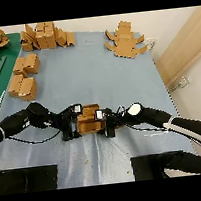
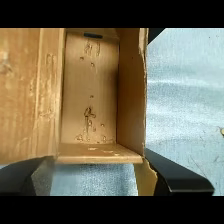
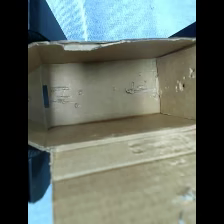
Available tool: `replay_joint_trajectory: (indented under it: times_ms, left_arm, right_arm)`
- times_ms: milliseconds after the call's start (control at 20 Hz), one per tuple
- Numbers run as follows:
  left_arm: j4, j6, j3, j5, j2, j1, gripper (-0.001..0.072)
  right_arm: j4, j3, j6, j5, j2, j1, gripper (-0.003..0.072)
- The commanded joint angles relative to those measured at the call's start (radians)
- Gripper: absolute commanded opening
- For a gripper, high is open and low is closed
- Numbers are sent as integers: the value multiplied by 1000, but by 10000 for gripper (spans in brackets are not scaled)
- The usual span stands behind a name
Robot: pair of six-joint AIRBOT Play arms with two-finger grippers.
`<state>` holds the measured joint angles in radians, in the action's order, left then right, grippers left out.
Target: Fold the box.
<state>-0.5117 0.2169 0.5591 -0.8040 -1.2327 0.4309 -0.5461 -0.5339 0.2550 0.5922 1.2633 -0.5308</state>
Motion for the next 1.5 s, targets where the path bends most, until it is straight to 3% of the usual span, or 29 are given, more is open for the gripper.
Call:
replay_joint_trajectory:
  times_ms: [0,700,750,800,1450]
  left_arm:
    - [4,4,3,0,-26,4,694]
    - [45,43,5,51,-26,43,677]
    - [45,43,5,53,-26,43,518]
    - [44,44,5,53,-26,43,406]
    - [45,44,5,52,-26,43,408]
  right_arm:
    - [0,-1,0,0,1,0,566]
    - [0,-1,0,0,1,0,566]
    - [0,-1,0,0,1,0,566]
    - [0,-1,0,0,1,0,566]
    - [0,-1,0,1,1,0,566]
